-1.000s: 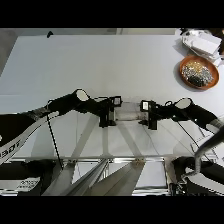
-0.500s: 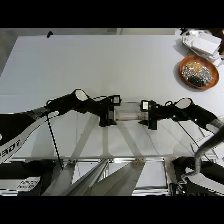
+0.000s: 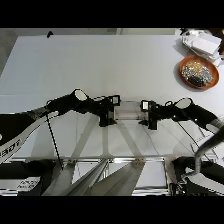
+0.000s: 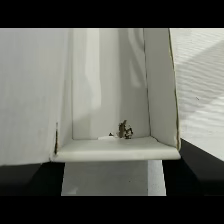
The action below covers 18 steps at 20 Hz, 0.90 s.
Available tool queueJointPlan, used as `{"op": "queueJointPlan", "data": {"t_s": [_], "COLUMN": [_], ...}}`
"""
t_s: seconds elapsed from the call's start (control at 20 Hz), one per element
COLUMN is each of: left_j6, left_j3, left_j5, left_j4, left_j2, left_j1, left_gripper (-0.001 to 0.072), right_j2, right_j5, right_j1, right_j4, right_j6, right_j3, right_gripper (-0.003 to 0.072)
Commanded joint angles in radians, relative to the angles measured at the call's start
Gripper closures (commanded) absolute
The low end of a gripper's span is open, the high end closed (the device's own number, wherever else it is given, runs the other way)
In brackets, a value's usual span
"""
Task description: Fold the box and place the chain.
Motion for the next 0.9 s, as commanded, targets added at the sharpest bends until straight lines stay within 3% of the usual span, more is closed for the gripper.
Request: {"op": "queueJointPlan", "data": {"t_s": [0.0,0.85], "left_j6": [0.003,-0.002], "left_j3": [0.0,0.0], "left_j5": [-0.01,-0.014], "left_j4": [0.0,0.0], "left_j2": [-0.001,-0.001], "left_j1": [-0.001,-0.001], "left_gripper": [0.0448,0.0438], "right_j2": [0.0,0.0], "right_j5": [-0.003,-0.003], "right_j1": [0.0,0.0], "right_j4": [0.0,0.0], "right_j6": [-0.001,-0.001], "right_j3": [0.001,0.0], "right_gripper": [0.0406,0.0406]}}
